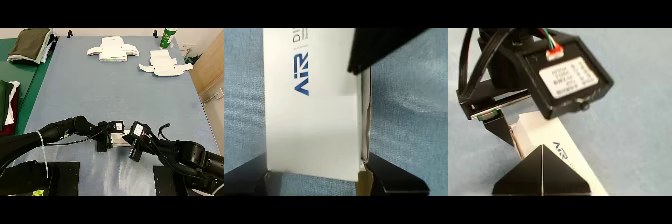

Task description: Fold the box.

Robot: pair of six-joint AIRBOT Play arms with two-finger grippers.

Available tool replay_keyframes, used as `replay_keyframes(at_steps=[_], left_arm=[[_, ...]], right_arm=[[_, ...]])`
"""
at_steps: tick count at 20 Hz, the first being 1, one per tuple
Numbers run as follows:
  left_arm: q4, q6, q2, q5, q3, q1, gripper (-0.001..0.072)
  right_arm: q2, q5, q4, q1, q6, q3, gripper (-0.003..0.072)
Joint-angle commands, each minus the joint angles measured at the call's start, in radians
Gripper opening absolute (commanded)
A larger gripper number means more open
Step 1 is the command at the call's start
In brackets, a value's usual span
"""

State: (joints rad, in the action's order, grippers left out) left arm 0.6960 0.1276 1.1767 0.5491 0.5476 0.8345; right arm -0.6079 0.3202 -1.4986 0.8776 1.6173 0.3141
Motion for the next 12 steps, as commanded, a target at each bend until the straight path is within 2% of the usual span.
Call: replay_keyframes(at_steps=[1,8,12], left_arm=[[0.0,0.0,0.0,0.0,0.0,0.0,0.0592],[0.0,0.0,0.0,0.0,0.0,0.0,0.0592],[0.0,0.0,0.0,0.0,0.0,0.0,0.0592]], right_arm=[[0.024,-0.103,0.006,0.009,-0.135,-0.088,0.0017],[-0.002,-0.105,0.006,0.007,-0.178,-0.098,0.0017],[0.048,-0.151,-0.001,0.009,-0.178,-0.097,0.0034]])
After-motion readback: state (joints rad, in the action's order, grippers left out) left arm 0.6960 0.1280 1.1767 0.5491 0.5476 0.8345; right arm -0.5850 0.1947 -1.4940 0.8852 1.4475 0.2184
